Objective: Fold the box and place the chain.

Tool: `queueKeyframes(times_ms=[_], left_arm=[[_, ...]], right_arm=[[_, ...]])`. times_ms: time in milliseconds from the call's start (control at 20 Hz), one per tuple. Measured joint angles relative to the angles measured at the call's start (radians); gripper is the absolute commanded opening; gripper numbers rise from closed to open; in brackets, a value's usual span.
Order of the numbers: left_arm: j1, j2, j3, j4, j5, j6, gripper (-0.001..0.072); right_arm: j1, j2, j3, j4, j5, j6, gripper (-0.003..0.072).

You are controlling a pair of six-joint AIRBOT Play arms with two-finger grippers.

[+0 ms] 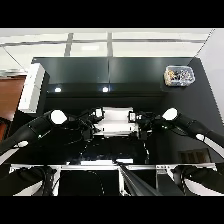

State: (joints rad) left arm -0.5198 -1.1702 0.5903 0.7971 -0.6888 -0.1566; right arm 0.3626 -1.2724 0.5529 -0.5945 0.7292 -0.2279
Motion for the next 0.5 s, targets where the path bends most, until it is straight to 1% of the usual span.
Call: queueKeyframes(times_ms=[500], left_arm=[[-0.001,0.000,0.000,-0.073,0.001,0.004,0.0350]], right_arm=[[0.000,0.000,0.000,0.000,0.000,0.000,0.0168]])
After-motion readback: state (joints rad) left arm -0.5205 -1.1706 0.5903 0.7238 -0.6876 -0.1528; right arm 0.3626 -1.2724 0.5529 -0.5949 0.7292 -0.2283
